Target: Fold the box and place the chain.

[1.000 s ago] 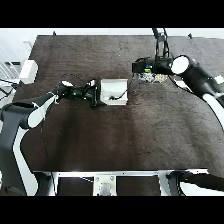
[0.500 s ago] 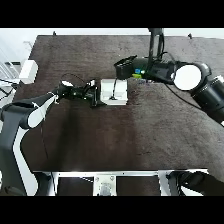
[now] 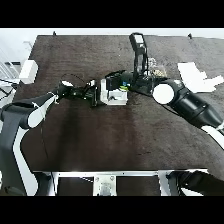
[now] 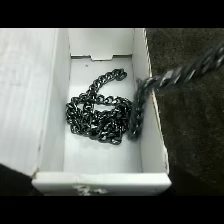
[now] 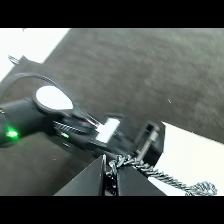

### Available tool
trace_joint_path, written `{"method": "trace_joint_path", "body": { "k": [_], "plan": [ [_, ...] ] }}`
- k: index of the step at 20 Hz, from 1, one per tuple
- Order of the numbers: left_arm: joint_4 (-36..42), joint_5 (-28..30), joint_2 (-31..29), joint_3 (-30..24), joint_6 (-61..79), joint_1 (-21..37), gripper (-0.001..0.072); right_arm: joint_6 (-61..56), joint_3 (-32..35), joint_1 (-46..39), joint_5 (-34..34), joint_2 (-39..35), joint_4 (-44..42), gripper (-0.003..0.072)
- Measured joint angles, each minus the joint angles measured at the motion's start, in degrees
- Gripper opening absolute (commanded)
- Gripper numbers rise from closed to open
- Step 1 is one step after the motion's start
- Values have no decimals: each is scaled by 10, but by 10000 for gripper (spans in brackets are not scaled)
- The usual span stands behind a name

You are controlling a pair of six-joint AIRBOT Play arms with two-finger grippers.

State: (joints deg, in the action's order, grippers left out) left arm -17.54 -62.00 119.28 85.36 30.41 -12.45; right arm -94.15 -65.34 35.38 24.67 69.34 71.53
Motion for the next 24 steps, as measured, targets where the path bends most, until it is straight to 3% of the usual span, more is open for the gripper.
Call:
{"method": "trace_joint_path", "body": {
  "k": [7,8,9,10,14,19,24],
  "plan": [
    [0,0,0,0,0,0,280,-12,26,-20,-50,88,-1,18],
    [0,0,0,0,0,0,279,-13,29,-21,-51,104,-2,160],
    [0,0,0,0,0,0,279,-13,31,-22,-53,120,-3,400],
    [0,0,0,0,0,0,279,-13,32,-24,-53,132,-3,496],
    [0,0,0,0,0,0,279,-13,36,-51,-49,135,6,486],
    [0,0,0,0,0,0,279,-13,40,-146,-30,93,50,487],
    [0,0,0,0,0,0,279,-17,43,-228,-66,136,53,487]
  ]
}}
